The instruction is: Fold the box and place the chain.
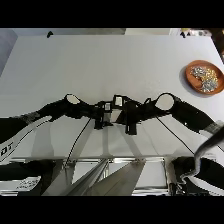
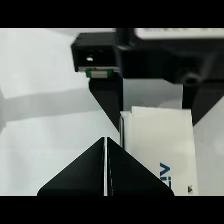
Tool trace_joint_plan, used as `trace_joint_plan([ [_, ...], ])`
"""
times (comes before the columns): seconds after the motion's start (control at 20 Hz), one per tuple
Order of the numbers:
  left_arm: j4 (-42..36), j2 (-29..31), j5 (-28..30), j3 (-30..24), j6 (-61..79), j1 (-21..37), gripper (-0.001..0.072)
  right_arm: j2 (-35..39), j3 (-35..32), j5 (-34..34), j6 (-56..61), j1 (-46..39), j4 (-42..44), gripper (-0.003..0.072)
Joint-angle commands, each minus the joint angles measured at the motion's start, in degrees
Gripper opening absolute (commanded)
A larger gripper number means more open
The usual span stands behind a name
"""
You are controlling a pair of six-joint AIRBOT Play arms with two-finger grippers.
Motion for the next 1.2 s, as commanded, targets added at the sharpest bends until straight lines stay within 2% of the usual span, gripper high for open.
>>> trace_joint_plan([
  [0.0, 0.04, 0.04, 0.02, 0.04, 0.0, 0.02, 0.0273, 0.74, -0.04, -3.19, 0.11, -0.28, -1.14, 0.0017],
  [0.1, 0.02, 0.07, 0.0, 0.04, 0.0, 0.02, 0.0273, -0.79, -0.04, -4.5, 1.42, -0.28, -2.19, 0.0017],
  [0.35, 0.02, 0.04, 0.02, 0.04, 0.0, 0.02, 0.0273, -4.07, -0.09, -2.89, 1.64, -0.26, -2.38, 0.0017],
  [0.75, 0.02, 0.04, 0.02, 0.04, 0.0, 0.02, 0.0273, -4.26, -0.09, -2.36, 1.64, -0.26, -3.13, 0.0017],
  [1.0, 0.02, 0.04, 0.02, 0.04, 0.0, 0.02, 0.0273, 2.25, -0.02, -3.69, 1.68, -1.57, -4.09, 0.0017],
  [1.15, 0.02, 0.04, 0.02, 0.04, 0.0, 0.02, 0.0273, 4.55, -0.04, 1.36, 2.08, -5.38, -7.56, 0.0018],
])
